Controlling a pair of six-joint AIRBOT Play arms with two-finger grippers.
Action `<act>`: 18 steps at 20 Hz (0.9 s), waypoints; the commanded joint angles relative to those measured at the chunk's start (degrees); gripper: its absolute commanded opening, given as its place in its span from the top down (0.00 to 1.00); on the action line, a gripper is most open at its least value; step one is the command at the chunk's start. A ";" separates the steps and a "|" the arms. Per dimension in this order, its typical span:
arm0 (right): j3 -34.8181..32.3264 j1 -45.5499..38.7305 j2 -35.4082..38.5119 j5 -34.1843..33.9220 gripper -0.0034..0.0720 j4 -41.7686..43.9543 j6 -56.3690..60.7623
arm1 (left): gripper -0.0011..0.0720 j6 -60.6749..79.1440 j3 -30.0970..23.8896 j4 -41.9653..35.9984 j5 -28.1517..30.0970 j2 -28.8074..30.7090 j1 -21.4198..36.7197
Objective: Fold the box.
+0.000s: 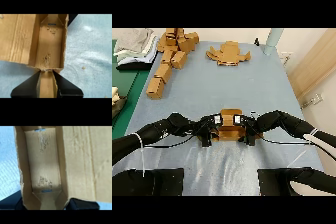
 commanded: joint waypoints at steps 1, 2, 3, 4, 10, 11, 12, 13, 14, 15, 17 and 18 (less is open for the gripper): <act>0.02 0.02 -0.02 0.02 0.18 0.02 0.00 | 0.68 0.22 0.07 -0.11 -0.55 -0.04 -0.09; 0.02 0.02 -0.02 0.02 0.18 0.02 0.00 | 0.68 0.22 0.07 -0.15 -0.52 -0.04 -0.09; 0.02 0.02 -0.04 0.02 0.18 0.02 0.00 | 0.68 0.22 0.07 -0.17 -0.52 -0.09 -0.11; 0.02 0.02 -0.02 0.02 0.18 0.02 0.00 | 0.68 0.22 0.07 -0.22 -0.52 -0.24 -0.09; 0.02 0.02 -0.02 0.00 0.18 0.02 0.00 | 0.93 5.40 0.07 -5.99 0.63 -2.27 -1.68; 0.02 0.02 -0.02 0.02 0.18 0.02 0.00 | 0.93 6.12 0.07 -6.99 1.99 -2.27 -1.99; 0.02 0.02 -0.02 0.02 0.18 0.02 0.00 | 0.93 6.21 0.07 -7.54 3.34 -2.25 -2.21; 0.02 0.02 -0.02 0.02 0.18 0.02 0.00 | 0.93 6.21 0.07 -7.87 4.11 -2.25 -2.23; 0.02 0.02 -0.02 0.02 0.18 0.02 0.00 | 0.93 6.21 0.07 -8.04 4.17 -2.27 -2.21; 0.02 0.02 -0.02 0.02 0.18 0.02 0.00 | 0.93 6.21 0.07 -8.20 4.11 -2.27 -2.25; 0.02 0.02 -0.02 0.02 0.18 0.02 0.00 | 0.93 6.23 0.07 -8.83 3.91 -2.27 -2.47; 0.02 0.02 -0.02 0.02 0.18 0.02 0.00 | 0.93 6.27 0.07 -9.22 3.56 -2.27 -2.67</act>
